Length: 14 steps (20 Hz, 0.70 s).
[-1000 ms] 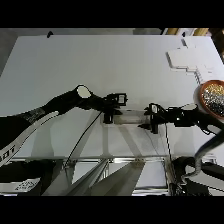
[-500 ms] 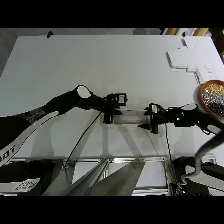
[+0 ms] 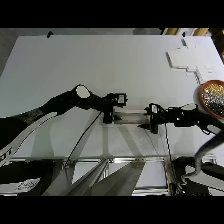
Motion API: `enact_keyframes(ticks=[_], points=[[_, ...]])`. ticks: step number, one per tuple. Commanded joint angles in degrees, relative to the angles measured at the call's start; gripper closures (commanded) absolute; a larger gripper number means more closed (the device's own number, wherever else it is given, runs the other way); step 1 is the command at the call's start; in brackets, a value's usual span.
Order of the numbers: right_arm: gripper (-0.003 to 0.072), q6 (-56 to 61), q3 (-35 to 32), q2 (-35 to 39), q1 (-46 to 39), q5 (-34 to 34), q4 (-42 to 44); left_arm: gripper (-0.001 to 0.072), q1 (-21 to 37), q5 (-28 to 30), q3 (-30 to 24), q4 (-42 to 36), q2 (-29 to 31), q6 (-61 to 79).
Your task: Fold the box and place the chain.
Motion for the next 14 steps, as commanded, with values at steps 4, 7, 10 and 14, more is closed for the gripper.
enact_keyframes(ticks=[4,7,10,14], points=[[0.0289,0.00,-0.02,0.00,0.02,0.15,0.00,0.0066,2.75,-0.98,0.04,9.77,4.04,-13.44],[0.0289,0.00,-0.02,0.00,0.02,0.24,0.00,0.0082,5.88,-6.84,0.04,13.90,6.45,-23.06],[0.0289,0.00,-0.02,0.00,0.02,0.26,0.00,0.0418,6.71,-12.26,0.04,15.54,10.32,-31.80],[0.0289,0.00,-0.02,0.00,0.02,0.28,0.00,0.0710,2.43,-18.91,0.04,15.54,12.66,-31.65]])
